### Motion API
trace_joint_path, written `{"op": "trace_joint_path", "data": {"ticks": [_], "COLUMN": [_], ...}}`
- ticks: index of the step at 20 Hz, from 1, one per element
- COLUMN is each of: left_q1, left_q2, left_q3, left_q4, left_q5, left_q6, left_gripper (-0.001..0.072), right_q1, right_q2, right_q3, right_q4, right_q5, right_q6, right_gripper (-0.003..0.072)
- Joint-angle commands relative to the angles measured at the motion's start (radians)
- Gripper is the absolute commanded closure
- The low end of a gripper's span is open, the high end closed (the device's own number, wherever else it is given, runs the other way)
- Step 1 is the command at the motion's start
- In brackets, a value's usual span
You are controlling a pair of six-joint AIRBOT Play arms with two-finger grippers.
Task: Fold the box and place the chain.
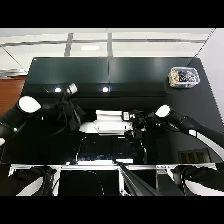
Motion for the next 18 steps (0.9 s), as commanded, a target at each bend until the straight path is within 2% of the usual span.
{"op": "trace_joint_path", "data": {"ticks": [1,4,9,11,14,15,18], "left_q1": [-0.045,-0.095,-0.106,-0.106,-0.106,-0.106,-0.106], "left_q2": [0.015,-0.027,-0.142,-0.158,-0.163,-0.163,-0.164], "left_q3": [-0.095,-0.088,-0.064,-0.056,-0.047,-0.042,-0.041], "left_q4": [0.026,0.034,-0.093,-0.148,-0.187,-0.187,-0.214], "left_q5": [0.058,0.137,0.145,0.144,0.119,0.094,0.087], "left_q6": [0.374,0.455,0.592,0.617,0.618,0.618,0.618], "left_gripper": [0.0000,0.0000,0.0010,0.0049,0.0448,0.0536,0.0557], "right_q1": [0.000,0.000,0.000,0.000,0.000,0.000,0.000], "right_q2": [0.000,0.000,0.000,0.000,0.000,0.000,0.000], "right_q3": [0.000,0.000,0.000,0.000,0.000,0.000,0.000], "right_q4": [0.000,0.000,0.000,0.000,0.000,0.000,0.000], "right_q5": [0.002,0.002,0.002,0.002,0.002,0.002,0.002], "right_q6": [-0.001,0.003,0.008,0.008,0.008,0.008,0.008], "right_gripper": [0.0672,0.0672,0.0672,0.0672,0.0672,0.0672,0.0672]}}
